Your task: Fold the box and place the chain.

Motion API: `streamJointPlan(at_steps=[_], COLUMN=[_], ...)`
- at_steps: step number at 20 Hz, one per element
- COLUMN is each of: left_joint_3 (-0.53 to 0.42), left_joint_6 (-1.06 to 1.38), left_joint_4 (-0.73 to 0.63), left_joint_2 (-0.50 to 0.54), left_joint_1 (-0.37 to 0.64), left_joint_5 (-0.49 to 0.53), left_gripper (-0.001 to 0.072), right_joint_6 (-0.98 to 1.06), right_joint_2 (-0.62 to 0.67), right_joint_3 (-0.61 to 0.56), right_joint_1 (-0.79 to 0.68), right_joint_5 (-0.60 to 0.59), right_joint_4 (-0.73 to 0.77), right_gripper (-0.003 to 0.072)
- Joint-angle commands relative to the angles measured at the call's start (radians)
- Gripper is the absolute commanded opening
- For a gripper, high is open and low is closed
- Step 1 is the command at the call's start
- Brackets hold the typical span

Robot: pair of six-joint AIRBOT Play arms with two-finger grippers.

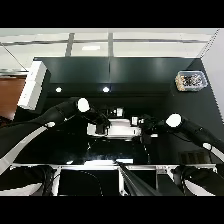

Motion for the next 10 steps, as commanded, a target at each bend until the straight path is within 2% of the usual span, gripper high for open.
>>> streamJointPlan(at_steps=[1,10], left_joint_3=[0.001,0.001], left_joint_6=[0.003,0.003], left_joint_4=[0.000,0.000], left_joint_2=[0.000,0.000], left_joint_1=[0.000,0.000], left_joint_5=[-0.001,-0.002], left_gripper=[0.0024,0.0024], right_joint_6=[-0.008,-0.035], right_joint_2=[0.000,-0.043], right_joint_3=[0.000,0.000], right_joint_1=[-0.022,-0.006], right_joint_5=[0.014,0.018], right_joint_4=[0.014,0.053], right_gripper=[0.0672,0.0672])
